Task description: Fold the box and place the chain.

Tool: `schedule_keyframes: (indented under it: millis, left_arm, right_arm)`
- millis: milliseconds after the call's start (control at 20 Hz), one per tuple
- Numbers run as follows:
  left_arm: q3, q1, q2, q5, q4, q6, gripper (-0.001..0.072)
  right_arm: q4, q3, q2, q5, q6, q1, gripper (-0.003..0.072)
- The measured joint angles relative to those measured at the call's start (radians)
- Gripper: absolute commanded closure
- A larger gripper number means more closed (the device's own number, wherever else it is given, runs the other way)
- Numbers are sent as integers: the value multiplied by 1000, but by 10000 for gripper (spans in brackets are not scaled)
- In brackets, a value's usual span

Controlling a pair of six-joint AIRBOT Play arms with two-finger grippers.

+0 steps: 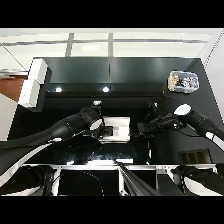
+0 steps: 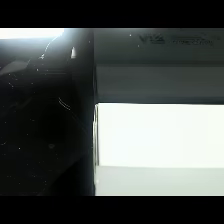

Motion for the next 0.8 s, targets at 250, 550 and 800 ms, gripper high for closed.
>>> schedule_keyframes:
  millis: [250, 550, 800]
  left_arm:
    - [0, 0, 0, -1, 0, 0, 677]
    - [0, 0, 0, -3, 0, 0, 677]
    - [0, 0, 0, -3, 0, 0, 677]
  right_arm:
    - [-70, 55, 0, -135, 143, 154, 43]
    - [-378, 144, 0, -191, 449, 316, 157]
    - [-564, 204, 0, -198, 647, 424, 366]
